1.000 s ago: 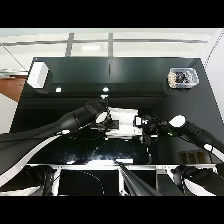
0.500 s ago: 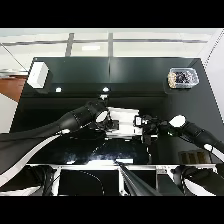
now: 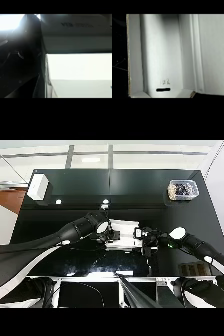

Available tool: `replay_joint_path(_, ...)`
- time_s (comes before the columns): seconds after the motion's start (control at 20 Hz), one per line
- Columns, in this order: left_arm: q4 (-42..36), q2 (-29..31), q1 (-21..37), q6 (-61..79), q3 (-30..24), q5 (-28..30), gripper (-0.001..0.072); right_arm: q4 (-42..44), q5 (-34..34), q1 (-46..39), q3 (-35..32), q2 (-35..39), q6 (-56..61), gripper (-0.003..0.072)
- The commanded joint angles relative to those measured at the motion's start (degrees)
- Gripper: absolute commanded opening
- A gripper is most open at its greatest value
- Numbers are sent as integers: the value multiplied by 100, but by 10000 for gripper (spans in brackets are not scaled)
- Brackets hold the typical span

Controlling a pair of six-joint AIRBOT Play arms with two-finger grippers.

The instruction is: Fold the box and place the chain.

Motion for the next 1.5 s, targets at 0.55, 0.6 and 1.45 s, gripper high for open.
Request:
replay_joint_path(0.55,-173,-61,44,17,13,-114,24,28,2,0,4,26,254,696)
replay_joint_path(0.6,-142,-28,76,17,11,-175,23,17,7,0,4,81,304,693)
replay_joint_path(1.45,516,592,439,-166,-835,-59,26,-321,363,286,404,455,568,691)
